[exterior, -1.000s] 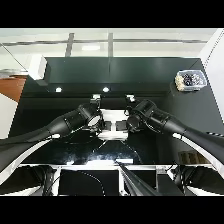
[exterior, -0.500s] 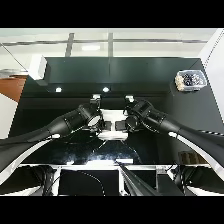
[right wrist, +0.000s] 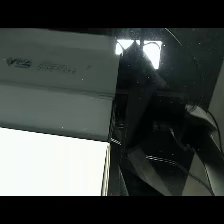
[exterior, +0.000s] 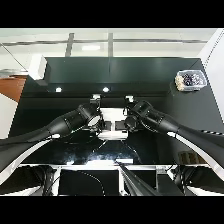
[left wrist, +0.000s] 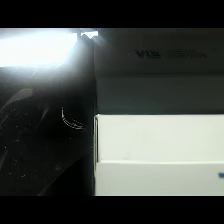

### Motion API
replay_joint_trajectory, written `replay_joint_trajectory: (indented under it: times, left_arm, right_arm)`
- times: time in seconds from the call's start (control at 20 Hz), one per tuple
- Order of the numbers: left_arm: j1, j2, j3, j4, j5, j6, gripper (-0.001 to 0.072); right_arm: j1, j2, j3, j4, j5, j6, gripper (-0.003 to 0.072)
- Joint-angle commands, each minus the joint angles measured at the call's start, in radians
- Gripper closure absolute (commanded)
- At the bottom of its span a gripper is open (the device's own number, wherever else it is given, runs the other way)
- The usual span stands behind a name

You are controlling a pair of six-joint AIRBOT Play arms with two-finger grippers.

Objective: Fold the box and place the chain.

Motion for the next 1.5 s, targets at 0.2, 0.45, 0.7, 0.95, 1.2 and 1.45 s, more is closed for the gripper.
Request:
replay_joint_trajectory:
  times: [0.2, 0.45, 0.7, 0.95, 1.2, 1.45]
  left_arm:
    - [0.000, 0.000, 0.000, 0.000, 0.001, 0.001, 0.0681]
    - [0.000, 0.000, 0.000, 0.000, 0.001, 0.001, 0.0681]
    - [0.000, 0.000, 0.000, 0.000, 0.001, 0.000, 0.0681]
    - [0.000, 0.000, 0.000, 0.000, 0.001, 0.001, 0.0681]
    - [0.000, 0.000, 0.000, 0.000, 0.000, 0.000, 0.0681]
    - [0.000, 0.000, 0.000, 0.000, 0.000, 0.000, 0.0681]
  right_arm:
    - [0.001, -0.002, 0.001, 0.006, 0.005, 0.003, 0.0491]
    - [0.001, -0.003, 0.001, 0.026, 0.018, 0.003, 0.0660]
    - [0.001, -0.003, 0.001, 0.042, 0.023, 0.003, 0.0661]
    - [0.001, -0.002, 0.001, 0.042, 0.021, -0.013, 0.0639]
    - [0.001, 0.008, 0.041, 0.042, -0.026, -0.072, 0.0381]
    - [-0.001, 0.078, 0.099, 0.039, -0.143, -0.177, 0.0382]
